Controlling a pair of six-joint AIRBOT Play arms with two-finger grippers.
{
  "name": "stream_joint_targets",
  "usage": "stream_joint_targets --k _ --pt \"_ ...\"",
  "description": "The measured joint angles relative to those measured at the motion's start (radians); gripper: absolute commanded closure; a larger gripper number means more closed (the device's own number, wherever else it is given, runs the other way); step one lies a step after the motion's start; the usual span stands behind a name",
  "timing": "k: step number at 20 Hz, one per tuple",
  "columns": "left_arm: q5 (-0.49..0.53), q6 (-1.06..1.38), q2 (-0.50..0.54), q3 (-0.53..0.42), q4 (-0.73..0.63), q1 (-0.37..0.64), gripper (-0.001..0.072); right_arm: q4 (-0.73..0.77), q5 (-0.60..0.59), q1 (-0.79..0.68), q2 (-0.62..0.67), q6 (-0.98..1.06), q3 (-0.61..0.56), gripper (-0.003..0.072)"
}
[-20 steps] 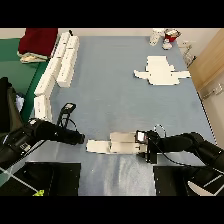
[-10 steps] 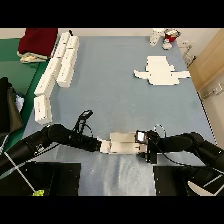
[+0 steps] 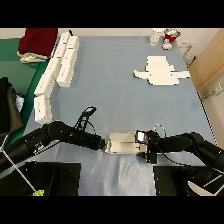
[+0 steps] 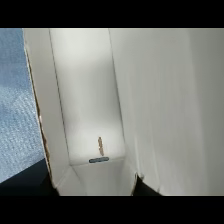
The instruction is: Fold the box.
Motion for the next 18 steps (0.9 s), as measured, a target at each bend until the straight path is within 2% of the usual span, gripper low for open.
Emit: stream_joint_targets --k 2,3,4,14,18 --pt "-0.012 0.000 0.000 0.008 -0.001 0.000 0.0692 0.000 0.000 0.000 0.000 0.000 0.000 0.0158" --pt "-0.018 -0.001 0.000 0.011 -0.002 0.000 0.0544 0.000 0.000 0.000 0.000 0.000 0.000 0.0158" --pt "-0.024 -0.001 0.000 0.014 -0.002 0.000 0.0302 0.000 0.000 0.000 0.000 0.000 0.000 0.0158" --pt "-0.064 -0.108 0.000 0.040 -0.002 0.000 0.0287 0.000 0.000 0.000 0.000 0.000 0.000 0.0158" --pt "-0.050 -0.129 -0.002 0.048 -0.027 -0.002 0.0286 0.000 0.000 0.000 0.000 0.000 0.000 0.0158"
